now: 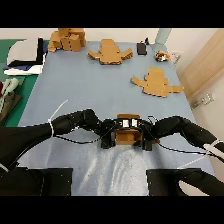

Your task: Fold the box.

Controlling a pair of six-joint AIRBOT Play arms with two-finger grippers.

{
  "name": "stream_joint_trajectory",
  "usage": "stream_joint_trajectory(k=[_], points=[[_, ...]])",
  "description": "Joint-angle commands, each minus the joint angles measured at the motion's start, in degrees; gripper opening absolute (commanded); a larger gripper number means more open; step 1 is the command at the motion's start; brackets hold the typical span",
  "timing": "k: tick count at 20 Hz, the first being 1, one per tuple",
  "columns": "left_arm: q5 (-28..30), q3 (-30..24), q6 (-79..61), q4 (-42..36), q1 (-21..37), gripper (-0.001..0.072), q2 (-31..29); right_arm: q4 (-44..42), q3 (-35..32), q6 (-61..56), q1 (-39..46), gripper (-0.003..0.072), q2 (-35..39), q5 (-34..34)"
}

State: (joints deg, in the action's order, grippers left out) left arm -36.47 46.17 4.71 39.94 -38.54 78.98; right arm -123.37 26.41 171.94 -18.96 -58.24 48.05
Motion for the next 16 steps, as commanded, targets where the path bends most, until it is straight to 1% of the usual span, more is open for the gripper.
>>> stream_joint_trajectory(k=[1, 10, 14, 16], points=[[0.3, -0.2, -2.5, -1.9, 0.6, 0.0675, -0.1, 0.2, 0.0, 0.2, 0.0, 0.0558, 0.0, 0.1], [-0.1, -2.7, -4.2, -3.5, 2.8, 0.0676, -0.9, 0.2, 0.0, 0.2, 0.0, 0.0558, 0.0, 0.1], [0.1, -3.6, -7.2, -7.4, 2.8, 0.0675, -0.9, 0.2, 0.1, 0.2, 0.0, 0.0558, 0.0, 0.0], [0.5, -3.6, -7.3, -7.6, 2.8, 0.0675, -0.9, 0.2, 0.0, 0.2, 0.0, 0.0558, 0.0, 0.1]])
